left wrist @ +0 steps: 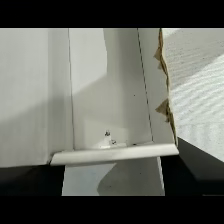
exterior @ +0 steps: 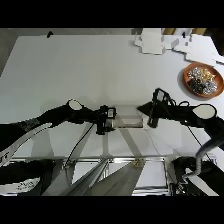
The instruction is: Fold the box and place the chain.
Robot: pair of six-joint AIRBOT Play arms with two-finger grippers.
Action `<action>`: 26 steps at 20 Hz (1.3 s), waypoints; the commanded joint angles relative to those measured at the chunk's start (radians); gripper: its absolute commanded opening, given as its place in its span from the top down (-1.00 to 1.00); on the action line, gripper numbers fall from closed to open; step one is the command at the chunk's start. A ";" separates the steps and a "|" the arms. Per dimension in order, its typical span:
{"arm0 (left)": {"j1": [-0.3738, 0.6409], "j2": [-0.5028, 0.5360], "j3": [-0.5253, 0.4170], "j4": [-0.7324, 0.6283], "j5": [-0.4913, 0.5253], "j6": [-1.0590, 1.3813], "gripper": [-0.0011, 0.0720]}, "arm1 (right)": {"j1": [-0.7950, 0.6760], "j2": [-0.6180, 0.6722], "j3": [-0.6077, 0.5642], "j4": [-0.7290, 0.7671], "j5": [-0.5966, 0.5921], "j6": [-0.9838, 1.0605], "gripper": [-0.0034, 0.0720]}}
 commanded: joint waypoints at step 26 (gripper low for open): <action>0.000 0.001 0.000 0.000 -0.004 0.000 0.56 | -0.024 0.000 0.074 -0.621 0.246 -0.031 0.48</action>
